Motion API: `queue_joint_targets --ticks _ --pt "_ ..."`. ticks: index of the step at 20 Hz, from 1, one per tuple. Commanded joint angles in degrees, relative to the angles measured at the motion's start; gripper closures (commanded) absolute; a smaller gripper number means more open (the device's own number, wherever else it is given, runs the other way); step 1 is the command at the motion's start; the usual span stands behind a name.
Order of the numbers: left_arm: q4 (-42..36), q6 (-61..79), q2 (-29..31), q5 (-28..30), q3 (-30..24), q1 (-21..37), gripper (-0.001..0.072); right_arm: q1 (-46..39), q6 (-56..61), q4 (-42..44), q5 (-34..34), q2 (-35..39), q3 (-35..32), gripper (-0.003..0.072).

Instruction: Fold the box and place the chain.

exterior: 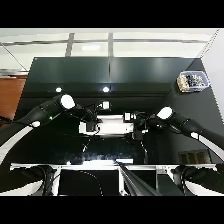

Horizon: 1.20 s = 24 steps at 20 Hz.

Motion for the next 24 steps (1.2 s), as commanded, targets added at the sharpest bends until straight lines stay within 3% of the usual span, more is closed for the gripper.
queue_joint_targets --ticks 1,5,23,24 --pt "0.1 0.0 0.0 -0.9 0.0 0.0 0.068 0.0 -0.2 0.2 0.4 0.0 0.1 -0.0017" --pt "0.1 0.0 0.0 -0.9 0.0 0.0 0.068 1.7 2.0 -1.5 -2.2 -0.2 0.1 -0.0017" --pt "0.1 0.0 0.0 -0.7 0.0 0.0 0.068 2.0 4.3 -3.5 -2.4 -0.2 0.1 -0.0016" --pt "0.1 0.0 0.0 -0.7 0.0 0.0 0.068 2.0 4.3 -3.5 -2.4 -0.2 0.1 0.0029"
